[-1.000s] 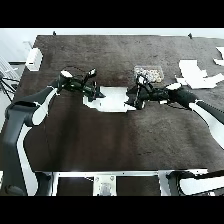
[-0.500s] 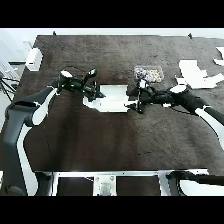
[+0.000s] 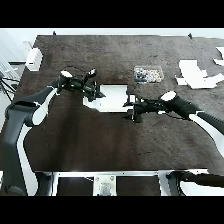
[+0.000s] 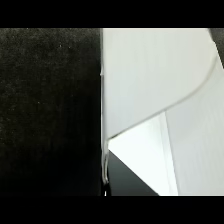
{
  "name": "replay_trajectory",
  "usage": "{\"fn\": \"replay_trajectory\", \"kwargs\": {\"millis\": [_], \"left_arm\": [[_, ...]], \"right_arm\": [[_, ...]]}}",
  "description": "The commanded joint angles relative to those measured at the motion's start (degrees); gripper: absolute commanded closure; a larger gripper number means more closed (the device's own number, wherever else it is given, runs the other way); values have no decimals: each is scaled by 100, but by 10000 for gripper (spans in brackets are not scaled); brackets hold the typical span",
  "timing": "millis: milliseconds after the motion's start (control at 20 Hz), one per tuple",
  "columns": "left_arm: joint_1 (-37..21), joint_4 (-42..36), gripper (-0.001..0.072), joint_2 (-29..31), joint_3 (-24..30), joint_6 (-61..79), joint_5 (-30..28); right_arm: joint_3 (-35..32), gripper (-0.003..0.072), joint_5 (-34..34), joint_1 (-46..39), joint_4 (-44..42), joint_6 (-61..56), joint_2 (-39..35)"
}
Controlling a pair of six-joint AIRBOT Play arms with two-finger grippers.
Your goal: Fold the box and place the chain.
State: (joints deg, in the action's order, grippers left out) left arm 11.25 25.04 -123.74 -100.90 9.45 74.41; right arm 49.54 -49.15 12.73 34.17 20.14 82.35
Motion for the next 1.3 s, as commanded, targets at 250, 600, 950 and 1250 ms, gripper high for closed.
{"fn": "replay_trajectory", "kwargs": {"millis": [250,600,950,1250], "left_arm": [[-4,-2,689,4,-7,2,-9],[-4,-2,689,7,-7,2,-9],[-4,-2,689,4,-7,2,-7],[-7,-4,689,4,-7,2,-7]], "right_arm": [[33,64,741,33,-638,157,52],[90,63,975,-68,-654,160,46],[39,63,610,-90,-599,138,63],[28,64,472,-48,-389,140,140]]}}
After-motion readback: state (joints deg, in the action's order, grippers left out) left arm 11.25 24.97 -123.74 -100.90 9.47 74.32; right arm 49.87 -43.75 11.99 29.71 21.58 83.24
